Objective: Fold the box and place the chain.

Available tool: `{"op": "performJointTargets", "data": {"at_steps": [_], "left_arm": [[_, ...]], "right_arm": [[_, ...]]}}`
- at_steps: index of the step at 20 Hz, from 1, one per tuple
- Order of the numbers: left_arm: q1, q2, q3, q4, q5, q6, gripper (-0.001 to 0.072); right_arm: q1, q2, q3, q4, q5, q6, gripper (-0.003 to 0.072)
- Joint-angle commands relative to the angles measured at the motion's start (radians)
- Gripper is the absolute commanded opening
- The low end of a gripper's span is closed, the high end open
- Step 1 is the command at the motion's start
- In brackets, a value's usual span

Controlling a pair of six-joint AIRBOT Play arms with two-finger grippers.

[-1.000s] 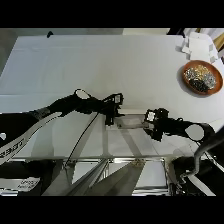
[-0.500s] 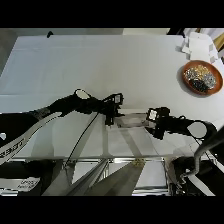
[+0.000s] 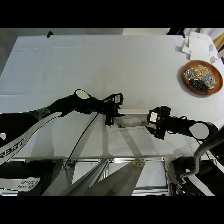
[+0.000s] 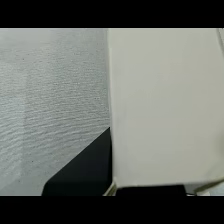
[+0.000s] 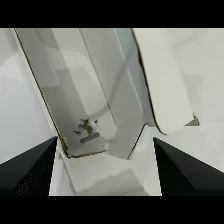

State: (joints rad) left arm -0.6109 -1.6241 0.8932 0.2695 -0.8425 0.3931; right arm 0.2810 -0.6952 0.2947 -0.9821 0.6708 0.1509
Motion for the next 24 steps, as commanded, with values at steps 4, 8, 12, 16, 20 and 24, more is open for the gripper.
{"op": "performJointTargets", "data": {"at_steps": [4, 8, 12, 16, 20, 24], "left_arm": [[-0.001, 0.000, 0.000, 0.000, 0.000, 0.000, 0.0011], [-0.001, 0.000, 0.000, 0.000, 0.000, 0.000, 0.0011], [-0.001, 0.000, 0.000, 0.000, 0.000, 0.000, 0.0011], [-0.001, 0.000, 0.000, 0.000, 0.000, 0.000, 0.0011], [-0.001, 0.000, 0.000, 0.000, 0.000, 0.000, 0.0011], [-0.001, 0.000, 0.000, 0.000, 0.000, 0.000, 0.0011]], "right_arm": [[-0.001, -0.043, 0.001, 0.034, -0.003, -0.137, 0.0662], [-0.053, -0.071, 0.001, 0.055, 0.000, -0.138, 0.0662], [-0.086, -0.071, 0.001, 0.112, 0.029, -0.224, 0.0662], [-0.086, -0.071, 0.001, 0.179, 0.032, -0.265, 0.0670], [-0.086, -0.072, 0.000, 0.182, 0.032, -0.265, 0.0670], [-0.086, -0.072, 0.001, 0.203, 0.035, -0.296, 0.0670]]}}
